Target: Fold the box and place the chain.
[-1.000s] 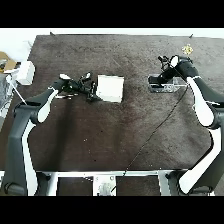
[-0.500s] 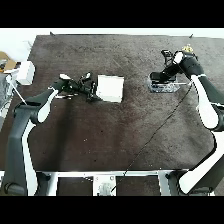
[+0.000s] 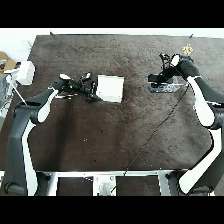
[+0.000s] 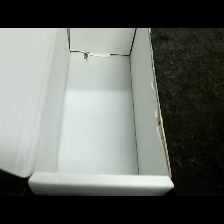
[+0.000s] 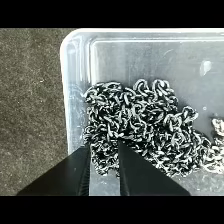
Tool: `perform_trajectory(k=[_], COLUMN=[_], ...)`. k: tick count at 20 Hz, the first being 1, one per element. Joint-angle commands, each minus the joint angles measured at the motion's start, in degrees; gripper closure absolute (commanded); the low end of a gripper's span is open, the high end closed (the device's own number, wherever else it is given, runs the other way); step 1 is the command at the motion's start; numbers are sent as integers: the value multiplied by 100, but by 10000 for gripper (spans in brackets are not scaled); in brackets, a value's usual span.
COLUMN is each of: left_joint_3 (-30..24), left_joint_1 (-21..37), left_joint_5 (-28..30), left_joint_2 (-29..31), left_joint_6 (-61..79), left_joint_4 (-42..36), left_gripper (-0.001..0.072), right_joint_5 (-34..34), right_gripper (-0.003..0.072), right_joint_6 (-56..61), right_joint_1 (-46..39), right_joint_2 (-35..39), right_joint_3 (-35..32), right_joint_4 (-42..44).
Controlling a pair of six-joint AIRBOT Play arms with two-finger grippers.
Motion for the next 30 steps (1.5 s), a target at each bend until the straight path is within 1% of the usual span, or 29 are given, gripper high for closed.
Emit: perform_trajectory(k=[1,2,3,4,5,9,12,16,19,20,23,26,28,30], left_joint_3=[-2,-2,-2,-2,-2,-2,-2,-2,-2,-2,-2,-2,-2,-2], left_joint_1=[7,7,7,7,7,7,7,7,7,7,7,7,7,7], left_joint_5=[2,2,2,2,2,2,2,2,2,2,2,2,2,2], left_joint_2=[-4,-4,-4,-4,-4,-4,-4,-4,-4,-4,-4,-4,-4,-4], left_joint_6=[0,0,0,0,0,0,0,0,0,0,0,0,0,0], left_joint_4=[2,2,2,2,2,0,2,0,0,0,0,0,0,2], left_gripper=[483,484,484,484,484,484,484,483,484,484,484,484,484,484], right_joint_5=[-7,-7,-7,9,9,-7,42,122,103,15,-575,-1628,-2398,-2979], right_gripper=[495,562,599,613,683,684,685,685,686,685,686,686,686,686], right_joint_6=[22,24,26,26,26,20,-17,-184,-393,-391,-389,-398,-586,-785], right_joint_1=[2,2,2,2,2,2,4,55,264,382,861,1436,1858,2262], right_joint_2=[-37,-37,-42,-42,-33,170,560,1405,2319,2627,3585,4277,4513,4557], right_joint_3=[-4,-4,-4,-2,-2,0,0,0,-2,-2,-2,-2,-2,-2], right_joint_4=[46,46,46,42,44,37,0,0,-61,-251,-774,-1038,-1141,-1145])
